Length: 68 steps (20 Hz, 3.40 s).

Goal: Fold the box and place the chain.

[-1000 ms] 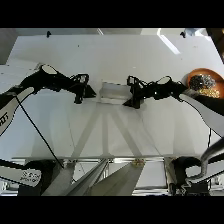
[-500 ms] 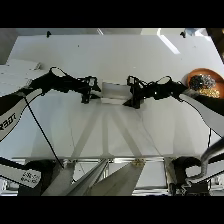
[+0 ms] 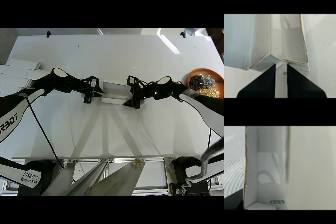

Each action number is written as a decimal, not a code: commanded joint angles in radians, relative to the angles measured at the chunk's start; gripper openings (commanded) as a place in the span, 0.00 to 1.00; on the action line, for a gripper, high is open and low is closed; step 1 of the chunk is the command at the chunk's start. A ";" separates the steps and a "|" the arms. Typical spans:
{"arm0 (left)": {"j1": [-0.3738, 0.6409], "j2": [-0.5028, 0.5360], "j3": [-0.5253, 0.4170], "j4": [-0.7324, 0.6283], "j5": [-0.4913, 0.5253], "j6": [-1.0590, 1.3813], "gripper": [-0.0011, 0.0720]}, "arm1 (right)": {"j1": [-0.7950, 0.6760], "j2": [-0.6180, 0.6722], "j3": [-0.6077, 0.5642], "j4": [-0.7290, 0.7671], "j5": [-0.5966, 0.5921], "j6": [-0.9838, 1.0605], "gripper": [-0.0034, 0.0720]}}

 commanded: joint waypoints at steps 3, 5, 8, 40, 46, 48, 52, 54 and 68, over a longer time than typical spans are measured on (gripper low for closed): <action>-0.001 -0.004 0.000 -0.045 -0.002 0.001 0.23 | 0.000 0.000 0.001 0.000 0.001 0.000 0.73; -0.001 -0.013 0.000 -0.045 -0.006 0.001 0.25 | 0.000 0.000 0.001 0.000 0.000 0.000 0.73; -0.001 -0.026 0.000 -0.045 -0.010 -0.006 0.59 | 0.000 0.000 0.001 0.000 0.000 0.000 0.73; 0.274 0.222 -0.267 0.016 0.126 -0.938 0.02 | 0.000 0.000 0.001 0.000 0.000 0.000 0.73; 0.145 0.179 -0.267 0.070 0.175 -1.040 0.02 | 0.000 0.000 0.001 0.000 0.000 0.000 0.73; 0.124 0.179 -0.267 0.068 0.178 -1.046 0.02 | 0.000 0.000 0.001 0.000 0.000 0.000 0.73; 0.116 0.179 -0.267 -0.042 0.196 -1.084 0.02 | 0.000 0.000 0.001 0.000 0.000 0.000 0.73; 0.115 0.179 -0.267 -0.109 0.181 -1.081 0.02 | 0.000 0.000 0.001 0.000 0.000 0.000 0.73; 0.117 0.179 -0.267 -0.222 0.051 -1.078 0.08 | 0.000 0.000 0.001 0.000 0.000 0.000 0.73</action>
